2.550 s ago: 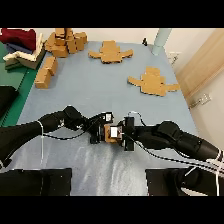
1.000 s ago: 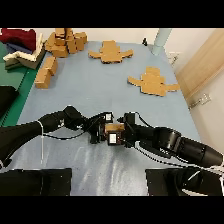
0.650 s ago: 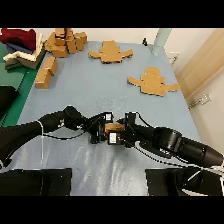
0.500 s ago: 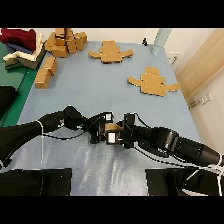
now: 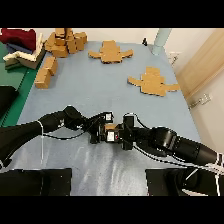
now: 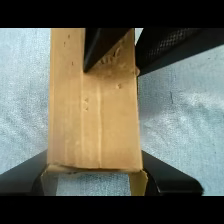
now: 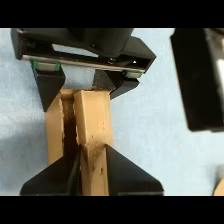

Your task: Fold the box.

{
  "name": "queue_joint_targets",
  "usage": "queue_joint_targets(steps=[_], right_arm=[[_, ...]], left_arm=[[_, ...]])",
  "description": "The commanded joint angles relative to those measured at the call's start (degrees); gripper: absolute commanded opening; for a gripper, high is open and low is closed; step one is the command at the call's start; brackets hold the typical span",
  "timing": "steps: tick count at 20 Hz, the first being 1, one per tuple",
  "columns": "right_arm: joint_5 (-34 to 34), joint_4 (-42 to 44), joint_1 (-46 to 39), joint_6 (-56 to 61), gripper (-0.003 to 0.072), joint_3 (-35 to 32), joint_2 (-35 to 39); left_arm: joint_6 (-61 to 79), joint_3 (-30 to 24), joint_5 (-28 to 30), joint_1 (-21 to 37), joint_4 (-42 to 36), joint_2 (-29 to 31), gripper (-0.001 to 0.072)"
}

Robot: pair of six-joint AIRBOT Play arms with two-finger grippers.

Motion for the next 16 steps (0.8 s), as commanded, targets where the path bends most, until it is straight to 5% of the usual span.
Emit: queue_joint_targets(steps=[1, 5, 16], right_arm=[[-0.5, 4.1, 0.1, -1.1, 0.0216, 0.0, 0.0], [-2.3, 9.6, 0.1, -4.4, 0.0216, 0.0, -0.1], [-2.6, 6.3, 0.0, -4.3, 0.0222, 0.0, 5.6]], left_arm=[[0.0, 0.0, 0.0, 0.0, 0.0, 0.0, 0.0388], [0.0, 0.0, 0.0, 0.0, 0.0, 0.0, 0.0388], [0.0, 0.0, 0.0, 0.0, 0.0, 0.0, 0.0388]])
